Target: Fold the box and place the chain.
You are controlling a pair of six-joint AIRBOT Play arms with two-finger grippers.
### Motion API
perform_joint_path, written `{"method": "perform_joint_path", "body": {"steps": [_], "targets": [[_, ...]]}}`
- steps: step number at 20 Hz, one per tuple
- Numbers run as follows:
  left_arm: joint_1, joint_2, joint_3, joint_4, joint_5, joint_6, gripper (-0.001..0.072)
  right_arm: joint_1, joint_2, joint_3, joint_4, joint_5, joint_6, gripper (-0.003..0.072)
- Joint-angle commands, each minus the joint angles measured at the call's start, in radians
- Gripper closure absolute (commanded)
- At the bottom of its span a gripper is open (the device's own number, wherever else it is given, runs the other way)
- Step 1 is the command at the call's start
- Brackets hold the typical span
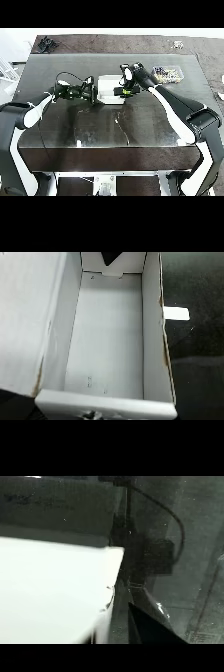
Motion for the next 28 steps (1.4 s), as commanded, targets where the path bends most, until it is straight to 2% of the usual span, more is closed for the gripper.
{"method": "perform_joint_path", "body": {"steps": [1, 4, 8, 9, 15, 16, 17, 18, 21, 23, 26, 27, 28], "targets": [[0.002, 0.0, 0.0, 0.001, -0.001, 0.001, 0.0409, 0.011, -0.003, 0.002, -0.021, -0.001, 0.018, 0.047], [0.002, 0.0, 0.0, 0.001, -0.001, 0.001, 0.0409, 0.029, -0.003, 0.002, -0.019, -0.028, 0.018, 0.0472], [0.002, 0.0, 0.0, 0.001, -0.001, 0.001, 0.0409, 0.04, -0.003, 0.002, -0.013, -0.031, 0.018, 0.0583], [0.002, 0.0, 0.0, 0.001, -0.001, 0.001, 0.0409, 0.042, -0.003, 0.002, -0.013, -0.031, 0.026, 0.0667], [0.002, 0.0, 0.0, 0.001, -0.001, 0.001, 0.0409, 0.043, -0.002, 0.002, -0.015, -0.027, 0.036, 0.0678], [0.002, 0.0, 0.0, 0.001, -0.001, 0.001, 0.0409, 0.043, -0.001, 0.002, -0.015, -0.027, 0.036, 0.0643], [0.002, 0.0, 0.0, 0.001, -0.001, 0.001, 0.0409, 0.042, 0.0, 0.002, -0.015, -0.026, 0.035, 0.0519], [0.002, 0.0, 0.0, 0.001, -0.001, 0.001, 0.0409, 0.04, 0.001, 0.002, -0.016, -0.023, 0.035, 0.0469], [0.002, 0.0, 0.0, 0.001, -0.001, 0.001, 0.0409, 0.037, 0.011, 0.003, -0.013, -0.013, 0.035, 0.0464], [0.002, 0.0, 0.0, 0.001, -0.001, 0.001, 0.0409, 0.037, 0.021, 0.011, -0.013, -0.012, 0.031, 0.0368], [0.002, 0.0, 0.0, 0.001, -0.001, 0.001, 0.0409, 0.037, 0.035, 0.016, -0.013, -0.011, 0.032, 0.0333], [0.002, 0.0, 0.0, 0.001, -0.001, 0.001, 0.0409, 0.037, 0.04, 0.016, -0.013, -0.011, 0.032, 0.0215], [0.002, 0.0, 0.0, 0.001, -0.001, 0.001, 0.0409, 0.037, 0.048, 0.017, -0.013, -0.011, 0.031, 0.0161]]}}
